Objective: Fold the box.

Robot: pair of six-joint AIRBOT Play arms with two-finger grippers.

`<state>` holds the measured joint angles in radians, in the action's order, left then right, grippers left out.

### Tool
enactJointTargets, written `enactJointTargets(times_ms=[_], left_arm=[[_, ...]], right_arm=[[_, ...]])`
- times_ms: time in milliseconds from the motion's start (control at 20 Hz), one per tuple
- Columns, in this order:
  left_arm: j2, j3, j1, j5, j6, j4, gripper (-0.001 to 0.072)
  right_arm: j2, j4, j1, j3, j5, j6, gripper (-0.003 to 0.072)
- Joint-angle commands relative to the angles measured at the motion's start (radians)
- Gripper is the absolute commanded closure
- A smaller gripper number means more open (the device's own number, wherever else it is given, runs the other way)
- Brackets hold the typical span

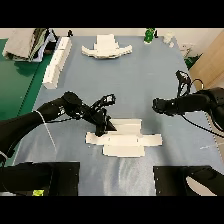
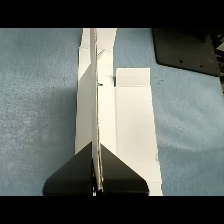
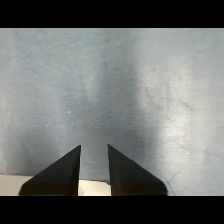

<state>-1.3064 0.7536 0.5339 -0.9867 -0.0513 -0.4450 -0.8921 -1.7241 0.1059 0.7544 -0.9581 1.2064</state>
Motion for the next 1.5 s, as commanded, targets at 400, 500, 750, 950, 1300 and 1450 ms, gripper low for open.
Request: enactJointTargets(times_ms=[400,500,750,950,1300,1450], left_arm=[[0.018,0.040,0.001,0.085,0.066,-0.020,0.0699],[0.059,0.039,0.002,0.099,0.067,-0.044,0.0699],[0.116,0.000,0.003,0.134,0.066,-0.047,0.0699],[0.117,-0.058,0.004,0.191,-0.038,0.042,0.0699],[0.117,-0.084,0.033,0.189,-0.039,0.036,0.0698],[0.117,-0.084,0.047,0.172,-0.038,0.032,0.0697]], right_arm=[[0.000,-0.049,0.001,0.000,-0.026,0.051,0.0418],[0.000,-0.048,0.001,0.000,-0.026,0.051,0.0419],[0.000,-0.045,0.001,0.000,-0.008,0.051,0.0419],[0.000,-0.046,0.001,0.000,-0.008,0.051,0.0419],[0.000,-0.053,0.001,0.000,-0.008,0.051,0.0469],[0.000,-0.053,0.001,0.000,-0.008,0.051,0.0469]])
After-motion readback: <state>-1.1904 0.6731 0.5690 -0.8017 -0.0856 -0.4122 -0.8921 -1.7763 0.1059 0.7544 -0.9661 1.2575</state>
